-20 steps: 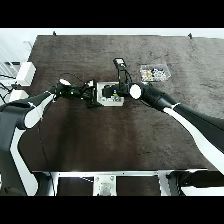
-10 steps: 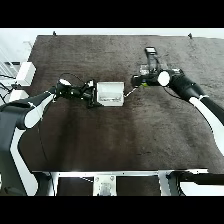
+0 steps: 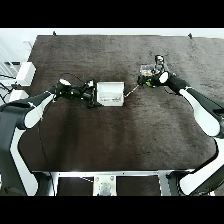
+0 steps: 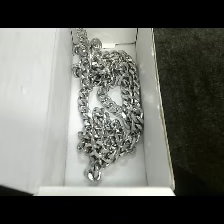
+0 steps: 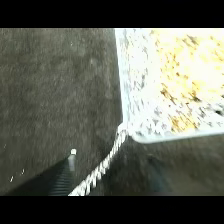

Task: Fold the box and place the chain.

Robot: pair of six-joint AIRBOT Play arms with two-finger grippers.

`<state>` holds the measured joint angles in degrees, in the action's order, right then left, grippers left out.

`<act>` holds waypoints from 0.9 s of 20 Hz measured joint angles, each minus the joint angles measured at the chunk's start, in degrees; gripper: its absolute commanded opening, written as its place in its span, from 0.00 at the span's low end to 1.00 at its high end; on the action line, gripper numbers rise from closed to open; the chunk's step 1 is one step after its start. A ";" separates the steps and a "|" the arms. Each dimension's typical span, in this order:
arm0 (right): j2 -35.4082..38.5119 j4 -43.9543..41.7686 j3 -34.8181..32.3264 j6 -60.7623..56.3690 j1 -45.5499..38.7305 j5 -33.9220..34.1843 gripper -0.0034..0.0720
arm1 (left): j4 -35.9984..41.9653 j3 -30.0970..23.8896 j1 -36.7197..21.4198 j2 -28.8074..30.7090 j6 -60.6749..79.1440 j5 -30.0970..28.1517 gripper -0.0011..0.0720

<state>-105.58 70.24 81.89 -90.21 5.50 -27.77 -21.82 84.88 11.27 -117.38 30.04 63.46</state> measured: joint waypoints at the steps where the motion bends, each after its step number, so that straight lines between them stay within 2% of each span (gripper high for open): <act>1: -1.11 -1.36 1.05 0.63 -0.11 -0.15 0.31 | 0.00 0.00 0.00 0.00 0.00 0.00 0.49; 2: -1.92 -2.49 1.95 1.14 -0.26 -0.17 0.08 | 0.00 0.00 0.00 0.00 0.00 0.00 0.49; 3: -2.56 -3.26 2.58 1.81 -0.46 -0.22 0.05 | 0.00 0.00 0.02 0.00 0.00 0.00 0.49; 6: -2.51 -4.66 3.63 3.28 -0.66 -1.29 0.05 | 0.00 0.00 0.02 0.00 -0.02 0.00 0.49; 8: 0.20 -4.96 3.85 4.33 -0.26 -4.00 0.05 | 0.00 0.00 0.02 0.00 0.00 0.00 0.49; 14: 19.02 -0.35 1.36 5.62 6.43 -14.21 0.05 | 0.00 0.00 0.02 0.00 -0.02 0.00 0.49; 18: 31.47 5.79 -2.84 0.98 13.03 -17.38 0.05 | 0.00 0.00 0.04 0.00 -0.02 0.02 0.49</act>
<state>-74.11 76.03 79.05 -89.23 18.52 -45.15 -21.82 84.88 11.31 -117.38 30.02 63.48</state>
